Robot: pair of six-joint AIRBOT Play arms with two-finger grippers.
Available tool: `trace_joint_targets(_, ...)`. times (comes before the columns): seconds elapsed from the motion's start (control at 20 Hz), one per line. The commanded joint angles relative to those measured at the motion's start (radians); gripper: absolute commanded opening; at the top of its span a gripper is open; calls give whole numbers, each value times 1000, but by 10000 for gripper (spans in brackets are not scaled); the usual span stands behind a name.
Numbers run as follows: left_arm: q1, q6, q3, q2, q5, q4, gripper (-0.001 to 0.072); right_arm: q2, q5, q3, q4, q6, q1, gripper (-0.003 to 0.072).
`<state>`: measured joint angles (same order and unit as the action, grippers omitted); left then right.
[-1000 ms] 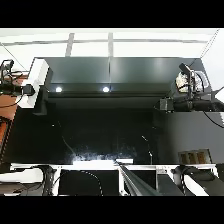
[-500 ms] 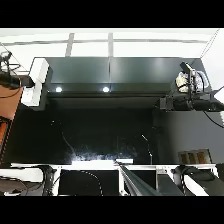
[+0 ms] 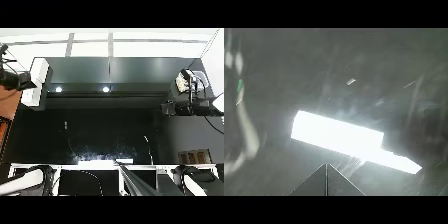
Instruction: Fold the box and place the chain.
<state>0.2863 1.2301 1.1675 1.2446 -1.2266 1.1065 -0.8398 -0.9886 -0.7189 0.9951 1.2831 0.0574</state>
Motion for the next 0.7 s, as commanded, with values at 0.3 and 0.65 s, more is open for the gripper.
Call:
trace_joint_targets(0.3,-140,-191,-653,-579,465,-69,27,135,333,193,78,0,1,2)
trace_joint_targets(0.65,-140,-190,-652,-582,472,-64,28,135,331,193,79,0,0,1)
